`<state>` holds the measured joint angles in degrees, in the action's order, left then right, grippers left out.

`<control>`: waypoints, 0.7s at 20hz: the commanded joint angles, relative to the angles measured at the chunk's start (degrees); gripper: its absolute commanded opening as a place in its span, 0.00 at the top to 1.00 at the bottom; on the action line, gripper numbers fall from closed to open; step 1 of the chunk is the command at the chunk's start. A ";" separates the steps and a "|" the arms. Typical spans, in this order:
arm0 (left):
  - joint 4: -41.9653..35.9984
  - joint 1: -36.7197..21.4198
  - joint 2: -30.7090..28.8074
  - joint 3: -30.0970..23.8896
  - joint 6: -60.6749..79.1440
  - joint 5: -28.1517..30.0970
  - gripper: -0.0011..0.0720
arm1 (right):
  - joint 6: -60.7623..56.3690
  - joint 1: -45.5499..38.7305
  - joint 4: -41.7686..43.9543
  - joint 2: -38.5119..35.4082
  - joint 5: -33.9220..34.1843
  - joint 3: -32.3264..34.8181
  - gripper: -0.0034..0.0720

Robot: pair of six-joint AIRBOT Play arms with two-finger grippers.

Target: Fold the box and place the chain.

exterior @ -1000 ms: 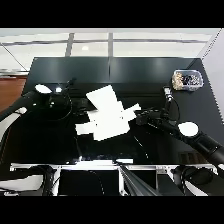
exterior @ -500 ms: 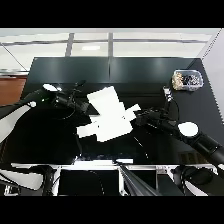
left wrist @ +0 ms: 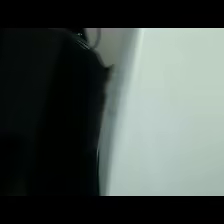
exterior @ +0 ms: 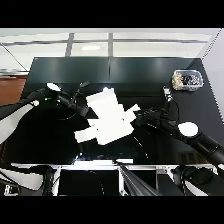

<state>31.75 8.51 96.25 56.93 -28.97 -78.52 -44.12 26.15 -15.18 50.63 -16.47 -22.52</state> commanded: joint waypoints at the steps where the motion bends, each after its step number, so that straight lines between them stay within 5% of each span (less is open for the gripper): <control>1: 1.97 1.22 -0.31 0.35 2.84 0.24 0.95 | 0.00 -0.09 -0.04 -0.13 2.16 -0.15 0.31; 2: 2.29 1.46 -0.90 0.46 2.84 0.46 0.95 | 0.44 -0.61 -0.94 -0.48 2.12 -0.68 0.00; 4: 4.28 2.23 -3.37 0.44 2.78 0.33 0.95 | 0.72 -3.56 -11.76 -2.54 -1.77 -3.32 0.00; 7: 6.86 6.01 -10.60 -0.79 5.53 2.89 0.95 | 0.72 -9.75 -33.35 -4.52 -16.90 -10.78 0.00; 10: 11.30 13.05 -17.49 -2.93 13.66 17.53 0.95 | 4.13 -11.10 -46.66 -4.44 -23.78 -12.74 0.00; 14: 13.40 17.16 -15.87 -2.99 30.36 21.18 0.95 | 19.19 -11.02 -43.39 -2.69 -27.28 -12.66 0.00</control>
<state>42.26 22.44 80.95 54.33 -10.61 -62.57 -33.89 15.68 -56.34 47.11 -39.42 -34.46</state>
